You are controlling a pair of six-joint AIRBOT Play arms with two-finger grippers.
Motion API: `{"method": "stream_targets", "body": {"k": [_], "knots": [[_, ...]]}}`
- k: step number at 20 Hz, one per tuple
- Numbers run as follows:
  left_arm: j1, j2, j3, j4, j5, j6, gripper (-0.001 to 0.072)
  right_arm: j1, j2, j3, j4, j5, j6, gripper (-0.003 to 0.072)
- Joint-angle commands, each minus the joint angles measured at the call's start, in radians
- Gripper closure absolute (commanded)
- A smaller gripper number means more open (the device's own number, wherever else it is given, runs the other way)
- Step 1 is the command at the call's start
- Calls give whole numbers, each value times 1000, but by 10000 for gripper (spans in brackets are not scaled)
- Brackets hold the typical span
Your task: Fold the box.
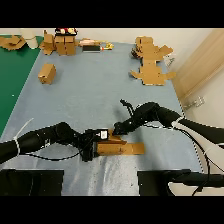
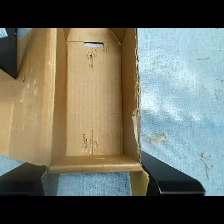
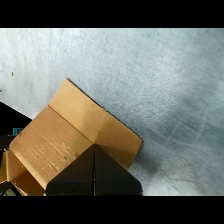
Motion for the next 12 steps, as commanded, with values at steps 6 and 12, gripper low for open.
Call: {"method": "stream_targets", "body": {"k": [6,12], "knots": [[0,0,0,1,0,1,364,-66,241,23,-130,-113,-113,684],[0,0,0,1,0,1,365,82,537,-154,-332,-251,-120,682]]}}
